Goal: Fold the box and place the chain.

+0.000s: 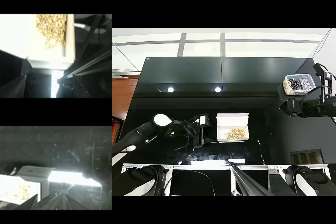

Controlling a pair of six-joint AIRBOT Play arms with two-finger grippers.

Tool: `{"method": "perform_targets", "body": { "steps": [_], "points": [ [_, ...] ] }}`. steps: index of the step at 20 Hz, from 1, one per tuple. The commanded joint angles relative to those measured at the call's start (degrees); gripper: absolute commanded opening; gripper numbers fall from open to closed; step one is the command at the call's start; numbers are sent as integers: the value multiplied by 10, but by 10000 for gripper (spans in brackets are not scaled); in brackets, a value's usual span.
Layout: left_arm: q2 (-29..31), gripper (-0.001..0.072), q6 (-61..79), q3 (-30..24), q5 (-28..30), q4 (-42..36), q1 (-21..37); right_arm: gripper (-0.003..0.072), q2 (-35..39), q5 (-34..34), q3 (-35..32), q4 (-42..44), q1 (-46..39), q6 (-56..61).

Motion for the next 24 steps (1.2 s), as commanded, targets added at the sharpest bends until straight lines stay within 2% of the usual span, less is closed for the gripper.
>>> {"method": "perform_targets", "body": {
  "steps": [1, 14, 24],
  "points": [
    [-40, 710, 30, 19, -12, -21, -15, 414, 0, -2, 1, 0, 0, 1],
    [-82, 709, 10, 62, -4, -20, -50, 414, 0, -5, 0, 0, 0, 1],
    [-102, 708, -28, 84, 6, -3, -52, 414, 0, -7, 0, -1, 0, 1]
  ]
}}
